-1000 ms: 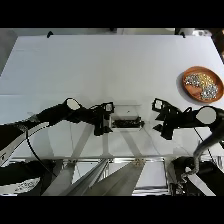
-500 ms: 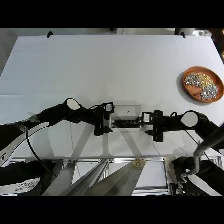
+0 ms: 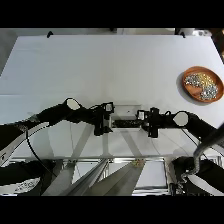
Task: Fold the box and place the chain.
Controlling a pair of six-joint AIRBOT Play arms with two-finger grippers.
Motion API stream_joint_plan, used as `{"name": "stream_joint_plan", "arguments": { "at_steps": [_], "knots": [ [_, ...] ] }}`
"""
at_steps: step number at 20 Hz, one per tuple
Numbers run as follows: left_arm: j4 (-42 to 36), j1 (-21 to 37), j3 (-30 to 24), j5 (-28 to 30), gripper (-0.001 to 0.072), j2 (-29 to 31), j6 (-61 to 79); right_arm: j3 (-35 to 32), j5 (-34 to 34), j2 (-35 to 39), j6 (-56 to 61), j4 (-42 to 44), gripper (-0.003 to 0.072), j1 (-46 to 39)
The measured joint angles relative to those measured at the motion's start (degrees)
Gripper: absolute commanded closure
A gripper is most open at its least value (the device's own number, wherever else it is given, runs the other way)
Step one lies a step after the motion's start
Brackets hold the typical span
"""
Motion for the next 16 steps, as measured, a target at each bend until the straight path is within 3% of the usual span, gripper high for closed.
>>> {"name": "stream_joint_plan", "arguments": {
  "at_steps": [3,9,16],
  "knots": [
    [0.0,0.0,0.0,0.0,0.0419,0.0,0.0,0.0,-1.0,-0.6,0.0,0.5,0.0661,0.4],
    [0.0,0.0,0.0,0.0,0.0419,0.0,0.0,0.0,-2.0,2.4,1.3,-1.4,0.0669,0.6],
    [0.0,0.0,0.0,0.0,0.0419,0.0,0.0,0.0,-2.7,12.5,15.1,-16.5,0.0671,0.6]
  ]
}}
